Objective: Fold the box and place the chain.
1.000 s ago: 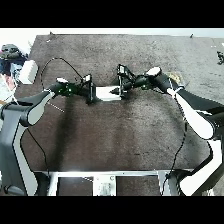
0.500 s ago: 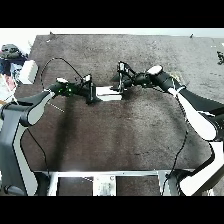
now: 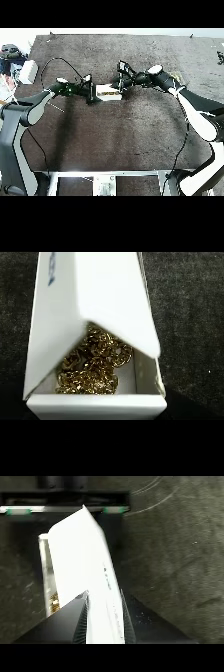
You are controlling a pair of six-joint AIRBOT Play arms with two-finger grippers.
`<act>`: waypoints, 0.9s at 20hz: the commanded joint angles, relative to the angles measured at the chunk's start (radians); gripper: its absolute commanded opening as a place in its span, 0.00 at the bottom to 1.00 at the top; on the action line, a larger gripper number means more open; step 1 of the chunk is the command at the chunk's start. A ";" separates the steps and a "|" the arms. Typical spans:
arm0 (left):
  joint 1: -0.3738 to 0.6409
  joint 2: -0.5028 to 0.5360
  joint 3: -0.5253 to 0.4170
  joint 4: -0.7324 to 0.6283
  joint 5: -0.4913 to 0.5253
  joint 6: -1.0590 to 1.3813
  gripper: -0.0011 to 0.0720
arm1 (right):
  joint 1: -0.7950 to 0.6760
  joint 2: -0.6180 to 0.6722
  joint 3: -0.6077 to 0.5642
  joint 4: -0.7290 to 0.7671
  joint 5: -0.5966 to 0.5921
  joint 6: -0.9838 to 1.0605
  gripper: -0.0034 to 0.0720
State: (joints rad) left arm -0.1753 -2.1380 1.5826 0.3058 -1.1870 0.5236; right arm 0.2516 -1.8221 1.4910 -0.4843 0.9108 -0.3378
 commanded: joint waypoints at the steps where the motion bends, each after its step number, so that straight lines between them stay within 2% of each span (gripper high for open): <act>1: 0.000 0.001 0.000 0.001 -0.002 0.001 0.65 | 0.001 0.000 0.000 -0.063 0.016 0.046 0.34; 8: 0.000 0.001 0.000 0.001 -0.002 0.001 0.65 | 0.002 0.000 -0.001 -0.077 -0.028 0.046 0.34; 18: 0.000 0.001 0.000 0.001 -0.002 0.001 0.65 | 0.013 -0.019 -0.002 -0.080 0.048 0.047 0.34</act>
State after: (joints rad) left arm -0.1753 -2.1380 1.5829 0.3073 -1.1881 0.5259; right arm 0.2626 -1.8313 1.4891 -0.5663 0.9268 -0.2920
